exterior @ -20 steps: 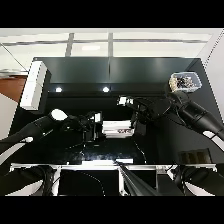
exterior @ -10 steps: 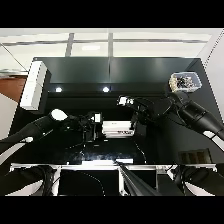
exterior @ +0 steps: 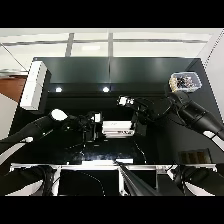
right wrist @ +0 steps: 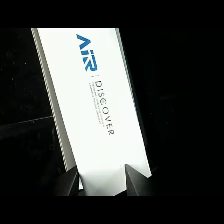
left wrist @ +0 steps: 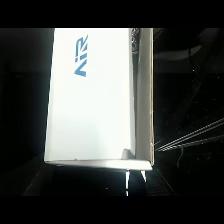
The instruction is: Fold the box and place the chain.
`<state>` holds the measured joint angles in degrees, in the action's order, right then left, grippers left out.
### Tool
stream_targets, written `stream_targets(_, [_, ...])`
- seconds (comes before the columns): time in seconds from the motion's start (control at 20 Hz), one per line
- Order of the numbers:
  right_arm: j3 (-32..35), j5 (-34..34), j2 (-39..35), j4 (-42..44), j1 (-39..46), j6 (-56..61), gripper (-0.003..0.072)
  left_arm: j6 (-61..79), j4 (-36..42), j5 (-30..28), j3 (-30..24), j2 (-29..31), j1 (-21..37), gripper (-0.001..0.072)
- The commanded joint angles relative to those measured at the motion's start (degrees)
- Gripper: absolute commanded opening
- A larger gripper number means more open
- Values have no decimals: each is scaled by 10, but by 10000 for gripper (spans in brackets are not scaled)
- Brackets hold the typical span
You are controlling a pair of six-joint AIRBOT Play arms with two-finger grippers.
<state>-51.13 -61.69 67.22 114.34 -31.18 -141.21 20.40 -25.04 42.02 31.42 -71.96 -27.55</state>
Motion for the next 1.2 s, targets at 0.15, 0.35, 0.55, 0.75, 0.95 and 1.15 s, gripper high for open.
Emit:
stream_targets(0.15, [0,-5,0,-2,-10,0,313,0,0,0,0,0,0,399])
stream_targets(0.35, [0,-2,3,-21,-19,14,314,0,0,0,0,0,0,399])
stream_targets(0.55, [0,0,3,-23,-19,21,429,0,0,0,0,0,0,399])
stream_targets(0.75, [1,-1,3,-24,-19,22,429,0,0,0,0,0,0,399])
stream_targets(0.95, [10,0,6,-23,-19,27,429,0,0,0,0,0,0,399])
stream_targets(1.15, [10,1,6,-24,-18,33,429,0,0,0,0,0,0,399])
